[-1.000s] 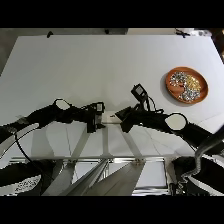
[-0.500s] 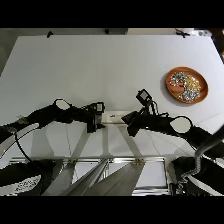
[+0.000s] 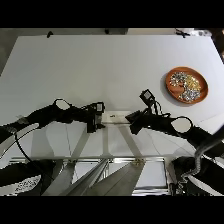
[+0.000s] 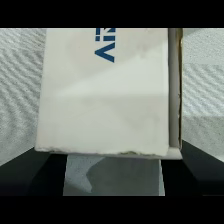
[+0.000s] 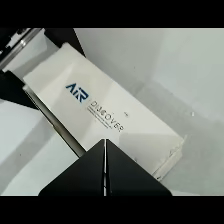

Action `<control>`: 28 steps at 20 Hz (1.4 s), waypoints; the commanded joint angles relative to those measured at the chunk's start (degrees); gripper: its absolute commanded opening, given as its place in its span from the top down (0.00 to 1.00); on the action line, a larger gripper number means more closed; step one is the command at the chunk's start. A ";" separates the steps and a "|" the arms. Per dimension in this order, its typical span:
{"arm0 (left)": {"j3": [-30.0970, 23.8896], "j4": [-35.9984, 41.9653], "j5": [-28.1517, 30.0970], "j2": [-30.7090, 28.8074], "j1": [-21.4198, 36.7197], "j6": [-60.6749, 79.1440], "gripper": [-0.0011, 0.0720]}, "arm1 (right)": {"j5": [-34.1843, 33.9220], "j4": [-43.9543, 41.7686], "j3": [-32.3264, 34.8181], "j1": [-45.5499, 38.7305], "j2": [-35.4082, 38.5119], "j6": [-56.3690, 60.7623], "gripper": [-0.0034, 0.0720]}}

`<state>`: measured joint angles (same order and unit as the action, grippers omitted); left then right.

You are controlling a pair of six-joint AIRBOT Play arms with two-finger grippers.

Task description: Fold the box and place the chain.

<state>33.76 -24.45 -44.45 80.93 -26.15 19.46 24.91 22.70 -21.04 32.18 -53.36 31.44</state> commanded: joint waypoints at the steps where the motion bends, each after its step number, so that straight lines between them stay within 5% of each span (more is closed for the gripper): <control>1: -0.02 0.00 0.04 -0.04 0.00 0.02 0.46 | 1.64 -0.02 0.15 -0.11 -2.56 0.02 0.95; 15: -0.02 0.00 0.04 -0.04 -0.02 0.02 0.46 | 2.62 -0.55 0.02 -0.11 -6.01 -0.02 0.95; 28: -0.02 0.00 0.04 -0.04 0.00 0.02 0.46 | 9.81 1.16 -10.05 -0.11 8.20 6.86 0.94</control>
<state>33.76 -24.40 -44.42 80.93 -26.15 19.40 31.11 22.46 -30.15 32.10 -47.48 34.48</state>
